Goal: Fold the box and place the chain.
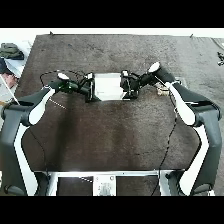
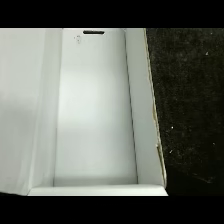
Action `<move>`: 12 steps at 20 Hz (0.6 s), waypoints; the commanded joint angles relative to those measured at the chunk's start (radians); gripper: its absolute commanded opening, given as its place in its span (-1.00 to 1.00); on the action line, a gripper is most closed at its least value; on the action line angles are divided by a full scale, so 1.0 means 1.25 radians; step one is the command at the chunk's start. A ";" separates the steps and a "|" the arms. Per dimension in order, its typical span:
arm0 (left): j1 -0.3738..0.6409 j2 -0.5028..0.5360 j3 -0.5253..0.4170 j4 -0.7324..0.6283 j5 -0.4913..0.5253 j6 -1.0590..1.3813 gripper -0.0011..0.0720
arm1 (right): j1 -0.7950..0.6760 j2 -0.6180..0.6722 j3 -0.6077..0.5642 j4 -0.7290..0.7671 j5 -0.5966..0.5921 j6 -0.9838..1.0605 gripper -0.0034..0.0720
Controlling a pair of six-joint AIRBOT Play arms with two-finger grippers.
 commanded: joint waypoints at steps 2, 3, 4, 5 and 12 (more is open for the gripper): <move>0.000 0.000 0.000 -0.001 0.001 -0.001 -0.13 | -0.031 0.053 0.001 -0.020 0.007 0.022 0.65; 0.000 0.000 0.000 -0.001 0.001 -0.001 -0.13 | -0.035 0.069 0.001 -0.018 0.008 0.023 0.65; 0.000 0.000 0.000 -0.001 0.001 -0.001 -0.13 | -0.036 0.086 0.001 -0.010 0.013 0.040 0.63; 0.000 0.000 0.000 -0.001 0.001 -0.001 -0.13 | -0.035 0.099 0.001 0.014 0.025 0.058 0.62; 0.000 0.000 0.000 -0.001 0.001 -0.001 -0.13 | 0.014 0.090 0.000 0.223 0.013 0.073 -0.94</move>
